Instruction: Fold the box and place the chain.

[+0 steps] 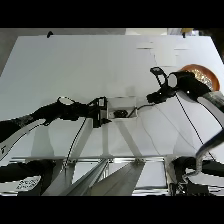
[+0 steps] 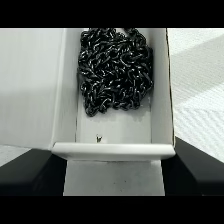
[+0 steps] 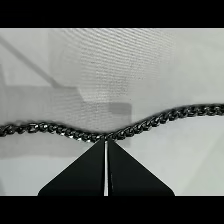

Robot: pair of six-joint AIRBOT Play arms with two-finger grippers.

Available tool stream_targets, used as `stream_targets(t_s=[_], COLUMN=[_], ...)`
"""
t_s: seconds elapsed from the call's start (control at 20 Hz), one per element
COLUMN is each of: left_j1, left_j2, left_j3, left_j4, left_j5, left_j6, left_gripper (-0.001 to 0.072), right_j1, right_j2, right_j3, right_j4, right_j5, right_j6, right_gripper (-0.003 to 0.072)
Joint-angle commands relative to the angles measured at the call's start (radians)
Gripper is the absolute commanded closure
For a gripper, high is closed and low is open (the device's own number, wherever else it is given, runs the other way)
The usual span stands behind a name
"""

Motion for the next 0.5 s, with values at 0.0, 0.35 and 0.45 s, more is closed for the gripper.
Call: stream_targets(t_s=[0.0,0.35,0.45], left_j1=[0.0,0.0,0.0], left_j2=[0.0,0.0,0.0], left_j3=[0.0,0.0,0.0], left_j4=[0.0,0.0,0.0], left_j5=[0.0,0.0,0.0], left_j6=[0.0,0.0,0.0], left_gripper=[0.0695,0.0695,0.0695], right_j1=[0.0,-0.002,-0.002], right_j2=[0.045,0.045,0.045], right_j3=[-0.005,-0.049,-0.066], right_j4=[0.006,-0.006,-0.01], right_j5=[0.028,-0.049,-0.076], right_j6=[-0.015,0.152,0.17], right_gripper=[0.0668,0.0467,0.0468])
